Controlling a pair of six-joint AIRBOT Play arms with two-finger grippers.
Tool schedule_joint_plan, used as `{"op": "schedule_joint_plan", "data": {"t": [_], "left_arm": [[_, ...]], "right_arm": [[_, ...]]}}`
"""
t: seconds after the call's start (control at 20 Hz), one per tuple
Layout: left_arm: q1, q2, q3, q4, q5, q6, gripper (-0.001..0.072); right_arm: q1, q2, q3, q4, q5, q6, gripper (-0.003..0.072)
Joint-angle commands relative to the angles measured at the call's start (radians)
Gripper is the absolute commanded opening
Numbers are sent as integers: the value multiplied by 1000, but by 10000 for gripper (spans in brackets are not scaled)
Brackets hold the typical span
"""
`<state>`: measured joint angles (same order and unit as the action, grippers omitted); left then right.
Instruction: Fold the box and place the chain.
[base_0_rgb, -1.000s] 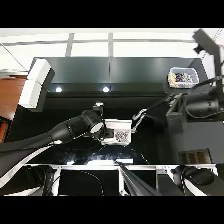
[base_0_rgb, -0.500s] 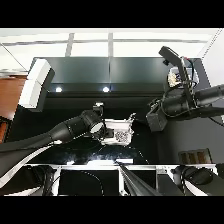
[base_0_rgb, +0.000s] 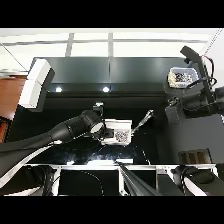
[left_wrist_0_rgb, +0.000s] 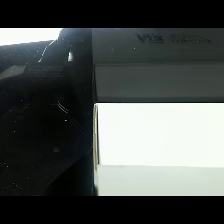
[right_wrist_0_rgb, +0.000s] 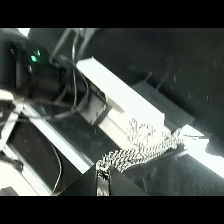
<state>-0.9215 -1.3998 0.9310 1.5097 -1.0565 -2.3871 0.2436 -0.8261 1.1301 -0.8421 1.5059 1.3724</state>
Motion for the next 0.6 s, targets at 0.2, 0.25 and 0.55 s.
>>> {"op": "schedule_joint_plan", "data": {"t": [0.2,0.25,0.55], "left_arm": [[1,0,0,0,1,0,33],[1,0,0,0,1,0,33],[1,0,0,1,1,0,33]], "right_arm": [[62,-2,-1,5,-10,-5,50],[77,-12,-1,17,-18,-10,50],[189,-114,-1,119,-87,-61,50]]}}
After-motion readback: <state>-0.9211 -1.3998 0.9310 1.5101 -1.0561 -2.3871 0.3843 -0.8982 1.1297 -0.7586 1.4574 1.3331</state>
